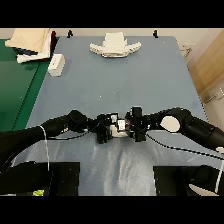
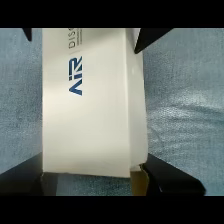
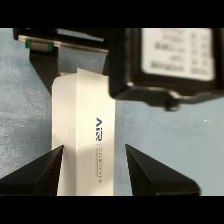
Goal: Fold the box.
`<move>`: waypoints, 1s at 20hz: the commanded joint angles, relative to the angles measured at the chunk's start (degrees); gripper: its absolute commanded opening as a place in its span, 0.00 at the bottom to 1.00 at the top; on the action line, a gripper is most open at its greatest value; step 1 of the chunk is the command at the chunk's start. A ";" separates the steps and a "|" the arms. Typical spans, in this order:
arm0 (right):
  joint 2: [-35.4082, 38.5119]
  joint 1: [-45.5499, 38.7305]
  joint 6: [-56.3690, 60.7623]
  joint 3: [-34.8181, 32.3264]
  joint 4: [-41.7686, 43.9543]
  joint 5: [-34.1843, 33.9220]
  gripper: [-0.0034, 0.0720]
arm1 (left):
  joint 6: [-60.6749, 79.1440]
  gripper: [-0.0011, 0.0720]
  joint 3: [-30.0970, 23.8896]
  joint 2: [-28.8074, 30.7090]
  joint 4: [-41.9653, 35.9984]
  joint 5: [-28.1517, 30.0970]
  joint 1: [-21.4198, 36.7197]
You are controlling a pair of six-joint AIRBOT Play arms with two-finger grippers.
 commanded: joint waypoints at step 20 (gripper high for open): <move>0.37 0.11 0.02 -0.46 4.74 4.02 0.61 | 0.07 0.74 0.02 -0.02 0.09 -0.22 -0.02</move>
